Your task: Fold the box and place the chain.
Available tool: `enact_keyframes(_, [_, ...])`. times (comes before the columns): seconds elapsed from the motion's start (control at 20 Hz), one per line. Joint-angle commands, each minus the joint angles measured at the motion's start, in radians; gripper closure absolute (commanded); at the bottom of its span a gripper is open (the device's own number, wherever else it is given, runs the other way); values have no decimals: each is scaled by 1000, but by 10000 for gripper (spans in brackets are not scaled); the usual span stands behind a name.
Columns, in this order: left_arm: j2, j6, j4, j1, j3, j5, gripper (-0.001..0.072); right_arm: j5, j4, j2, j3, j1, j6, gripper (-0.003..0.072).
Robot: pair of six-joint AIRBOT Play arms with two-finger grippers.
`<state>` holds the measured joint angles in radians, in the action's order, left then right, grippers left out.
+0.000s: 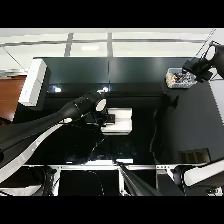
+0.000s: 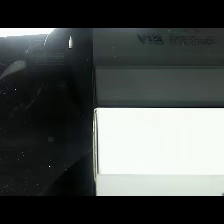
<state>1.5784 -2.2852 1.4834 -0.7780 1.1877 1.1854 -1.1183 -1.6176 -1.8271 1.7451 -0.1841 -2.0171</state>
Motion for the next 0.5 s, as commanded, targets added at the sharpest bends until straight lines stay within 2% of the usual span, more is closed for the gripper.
enact_keyframes(0.0, [1,0,0,0,0,-2,681,-144,21,-209,272,-37,-27,-25])
enact_keyframes(0.1, [1,0,0,0,0,-1,681,-143,33,-260,315,-45,-63,-25])
enact_keyframes(0.3, [1,0,-2,0,0,2,681,-89,58,-298,315,-56,-103,-21])
enact_keyframes(0.35, [1,0,-2,0,0,1,681,-82,79,-305,315,-58,-103,59])
enact_keyframes(0.4, [1,0,-2,0,0,1,681,-84,85,-312,315,-58,-99,89])
enact_keyframes(0.45, [1,0,-2,0,0,1,681,-86,96,-315,315,-58,-84,200])
